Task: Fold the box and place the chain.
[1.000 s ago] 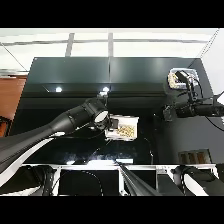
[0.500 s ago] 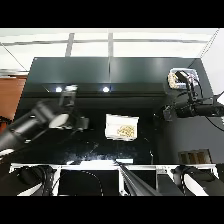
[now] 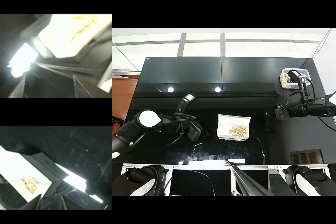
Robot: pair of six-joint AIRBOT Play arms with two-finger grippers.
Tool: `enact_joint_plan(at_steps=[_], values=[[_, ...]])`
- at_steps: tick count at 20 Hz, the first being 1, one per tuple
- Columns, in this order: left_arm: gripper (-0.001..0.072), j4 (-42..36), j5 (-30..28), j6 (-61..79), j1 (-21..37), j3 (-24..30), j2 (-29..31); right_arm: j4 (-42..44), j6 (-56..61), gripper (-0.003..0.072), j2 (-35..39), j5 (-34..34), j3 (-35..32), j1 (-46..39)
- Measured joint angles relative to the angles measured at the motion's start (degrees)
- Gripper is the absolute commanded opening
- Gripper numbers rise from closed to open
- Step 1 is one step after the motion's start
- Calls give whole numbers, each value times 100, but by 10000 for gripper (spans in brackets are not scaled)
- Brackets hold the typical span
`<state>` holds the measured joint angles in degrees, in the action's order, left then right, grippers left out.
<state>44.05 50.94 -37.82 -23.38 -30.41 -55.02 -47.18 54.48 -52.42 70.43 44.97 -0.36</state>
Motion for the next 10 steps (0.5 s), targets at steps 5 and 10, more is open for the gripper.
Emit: enact_joint_plan(at_steps=[5, 10], values=[[712, -514, -586, 3289, -415, 11, -518, 7, 11, 312, 0, -7, 0, 0], [711, -710, -511, 4360, -483, -448, -1298, 15, 63, 312, 0, -9, 0, 0]])
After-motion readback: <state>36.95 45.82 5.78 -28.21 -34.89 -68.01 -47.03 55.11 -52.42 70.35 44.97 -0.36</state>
